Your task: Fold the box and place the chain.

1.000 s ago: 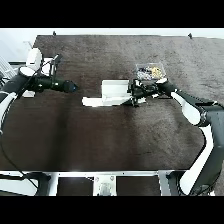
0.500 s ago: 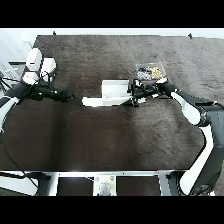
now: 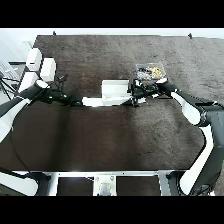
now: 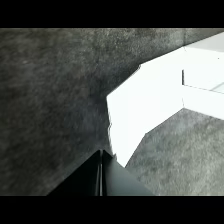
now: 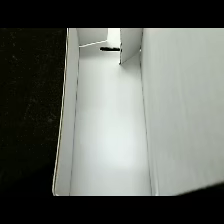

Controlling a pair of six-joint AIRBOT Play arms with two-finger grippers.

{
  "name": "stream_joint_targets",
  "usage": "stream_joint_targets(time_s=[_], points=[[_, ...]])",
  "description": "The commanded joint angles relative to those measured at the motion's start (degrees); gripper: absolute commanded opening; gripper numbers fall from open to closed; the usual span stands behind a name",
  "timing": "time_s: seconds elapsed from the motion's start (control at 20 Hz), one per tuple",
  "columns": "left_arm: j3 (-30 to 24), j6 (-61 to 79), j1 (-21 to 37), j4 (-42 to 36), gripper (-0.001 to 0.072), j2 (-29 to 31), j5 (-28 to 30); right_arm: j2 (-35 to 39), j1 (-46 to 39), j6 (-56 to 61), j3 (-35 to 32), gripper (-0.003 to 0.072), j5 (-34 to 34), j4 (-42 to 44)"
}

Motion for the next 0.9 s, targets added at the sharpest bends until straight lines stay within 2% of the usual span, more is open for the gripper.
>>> stream_joint_targets(time_s=[0.0,0.25,0.6,0.65,0.85], points=[[0.0,-1.6,-2.4,-0.2,0.0024,-0.7,3.2,0.0,0.0,0.0,0.0,0.0494,0.0,0.0],[0.5,1.7,-3.4,-5.8,0.0024,-1.5,3.4,0.0,0.0,0.0,0.0,0.0495,0.0,0.0],[3.6,3.3,-3.4,-7.4,0.0031,-1.4,1.4,0.0,0.0,0.0,0.0,0.0495,0.0,0.0],[3.6,4.2,-3.4,-8.2,0.0148,-1.4,1.3,0.0,0.0,0.0,0.0,0.0495,0.0,0.0],[3.6,5.2,-3.6,-9.6,0.0152,-1.4,0.5,0.0,0.0,0.0,0.0,0.0495,0.0,0.0]])
